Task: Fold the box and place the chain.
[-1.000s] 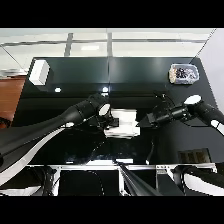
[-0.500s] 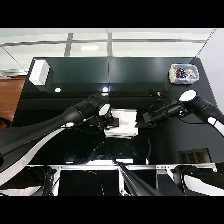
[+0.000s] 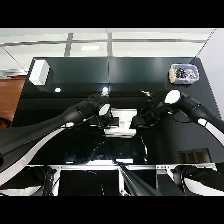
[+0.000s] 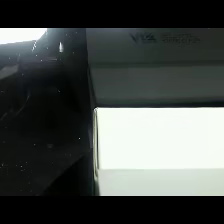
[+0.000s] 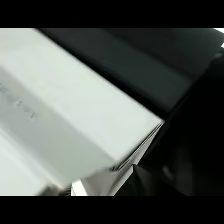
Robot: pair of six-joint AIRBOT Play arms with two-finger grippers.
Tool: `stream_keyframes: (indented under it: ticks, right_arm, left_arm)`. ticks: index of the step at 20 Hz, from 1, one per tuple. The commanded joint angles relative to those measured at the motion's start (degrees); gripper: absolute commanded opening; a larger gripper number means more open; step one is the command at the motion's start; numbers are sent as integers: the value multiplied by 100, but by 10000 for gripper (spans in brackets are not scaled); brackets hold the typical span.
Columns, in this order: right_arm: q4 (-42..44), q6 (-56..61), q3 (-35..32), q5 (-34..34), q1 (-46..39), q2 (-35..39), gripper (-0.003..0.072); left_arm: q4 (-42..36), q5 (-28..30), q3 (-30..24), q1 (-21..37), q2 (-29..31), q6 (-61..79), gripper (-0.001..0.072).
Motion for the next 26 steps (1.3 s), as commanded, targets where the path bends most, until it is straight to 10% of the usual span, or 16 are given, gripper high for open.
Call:
stream_keyframes:
  ticks: [1, 21, 23, 26]
  right_arm:
    - [-656, 855, 63, -525, 422, 2, 402]
    - [-3613, 5088, 640, -367, 2039, -31, 400]
    - [-3499, 5132, 640, -350, 2035, -28, 252]
    - [-3379, 5132, 640, -243, 2035, -72, 244]
  left_arm:
    - [-2, 37, 2, 0, -4, 2, 25]
    - [-2, 24, 2, 0, -4, 2, 25]
    - [-2, 39, 2, 0, -4, 2, 25]
    - [-4, 39, 2, 0, -4, 2, 25]
